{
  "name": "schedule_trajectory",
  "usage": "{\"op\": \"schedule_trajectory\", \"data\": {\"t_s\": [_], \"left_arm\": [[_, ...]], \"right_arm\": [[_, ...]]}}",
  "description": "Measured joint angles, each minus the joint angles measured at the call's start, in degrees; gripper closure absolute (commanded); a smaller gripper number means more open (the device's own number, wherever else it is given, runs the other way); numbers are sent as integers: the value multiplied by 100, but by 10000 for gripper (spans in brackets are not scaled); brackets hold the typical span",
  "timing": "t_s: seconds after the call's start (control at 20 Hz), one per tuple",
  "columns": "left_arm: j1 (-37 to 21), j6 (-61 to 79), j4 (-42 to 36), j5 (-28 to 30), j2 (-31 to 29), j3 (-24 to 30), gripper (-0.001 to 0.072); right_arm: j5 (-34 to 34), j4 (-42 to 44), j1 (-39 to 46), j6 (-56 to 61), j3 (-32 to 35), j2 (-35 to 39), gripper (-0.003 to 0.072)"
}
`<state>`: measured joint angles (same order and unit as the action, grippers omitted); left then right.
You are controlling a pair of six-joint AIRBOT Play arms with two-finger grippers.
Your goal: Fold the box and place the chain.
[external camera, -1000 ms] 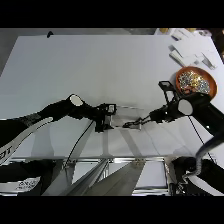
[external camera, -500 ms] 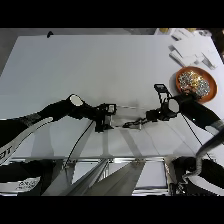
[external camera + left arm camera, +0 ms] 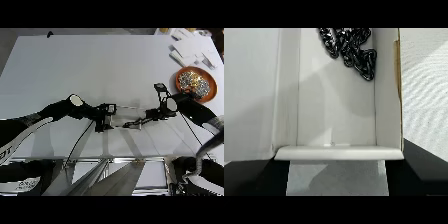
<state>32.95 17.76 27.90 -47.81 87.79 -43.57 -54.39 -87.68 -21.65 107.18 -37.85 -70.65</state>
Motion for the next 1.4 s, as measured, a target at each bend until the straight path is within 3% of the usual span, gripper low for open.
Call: {"op": "schedule_trajectory", "data": {"t_s": [0.45, 0.5, 0.95, 1.25, 1.4], "left_arm": [[0, 0, 0, 0, 0, 0, 559], [0, 0, 0, 0, 0, -2, 559], [0, 0, 0, 0, 0, 0, 559], [0, 0, 0, 0, 0, 0, 559], [0, 0, 0, 0, 0, 0, 559]], "right_arm": [[-649, 74, -2, -76, 26, 116, 512], [-627, 55, -4, -94, 17, 146, 483], [-544, -48, -2, -46, 15, 179, 489], [-393, -79, -2, 212, 24, 175, 515], [-428, -107, -2, 280, 31, 146, 629]]}}
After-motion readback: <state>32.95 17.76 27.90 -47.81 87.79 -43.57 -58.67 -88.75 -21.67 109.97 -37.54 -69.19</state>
